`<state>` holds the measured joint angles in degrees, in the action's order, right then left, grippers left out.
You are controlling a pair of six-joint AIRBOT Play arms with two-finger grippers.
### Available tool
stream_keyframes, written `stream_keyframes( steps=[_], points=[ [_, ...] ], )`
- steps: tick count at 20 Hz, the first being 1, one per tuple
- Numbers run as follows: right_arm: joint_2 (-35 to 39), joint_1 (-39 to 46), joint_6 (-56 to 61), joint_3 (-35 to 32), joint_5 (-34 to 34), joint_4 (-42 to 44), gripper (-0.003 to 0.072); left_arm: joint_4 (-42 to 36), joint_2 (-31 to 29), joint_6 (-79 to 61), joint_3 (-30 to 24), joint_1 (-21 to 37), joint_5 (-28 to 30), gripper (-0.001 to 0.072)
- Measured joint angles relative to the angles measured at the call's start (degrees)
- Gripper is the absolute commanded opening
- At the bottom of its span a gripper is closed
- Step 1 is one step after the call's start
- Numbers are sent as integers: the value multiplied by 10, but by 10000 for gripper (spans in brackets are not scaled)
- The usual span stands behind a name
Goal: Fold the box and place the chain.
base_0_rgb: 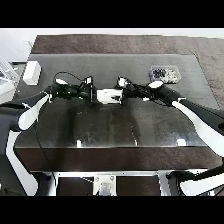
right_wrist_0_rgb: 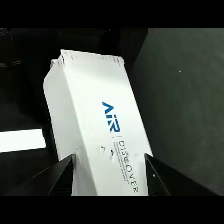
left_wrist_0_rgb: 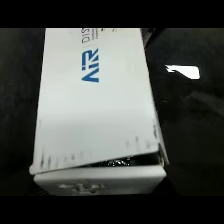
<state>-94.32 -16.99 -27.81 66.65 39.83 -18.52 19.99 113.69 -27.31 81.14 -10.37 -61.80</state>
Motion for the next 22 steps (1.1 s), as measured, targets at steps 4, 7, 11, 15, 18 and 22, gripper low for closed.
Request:
stream_keyframes(
  steps=[4, 7, 11, 15, 18, 22],
  points=[
    [12, 0, -19, 3, -5, 17, 511, 3, 0, -2, 0, 0, -5, 557],
    [16, 0, -26, 3, -4, 21, 511, 3, 0, -2, 0, 0, -5, 557],
    [16, 0, -34, 3, -2, 22, 463, 2, 0, -2, 0, -1, -5, 558],
    [12, 0, -37, 0, -1, 21, 438, 2, 0, -1, 0, -1, -5, 558],
    [7, -1, -39, 0, -1, 20, 438, 1, 0, -1, 0, -1, -5, 558],
    [3, -1, -39, -1, 2, 20, 437, 1, 0, -1, 0, -1, -3, 558]
  ],
)
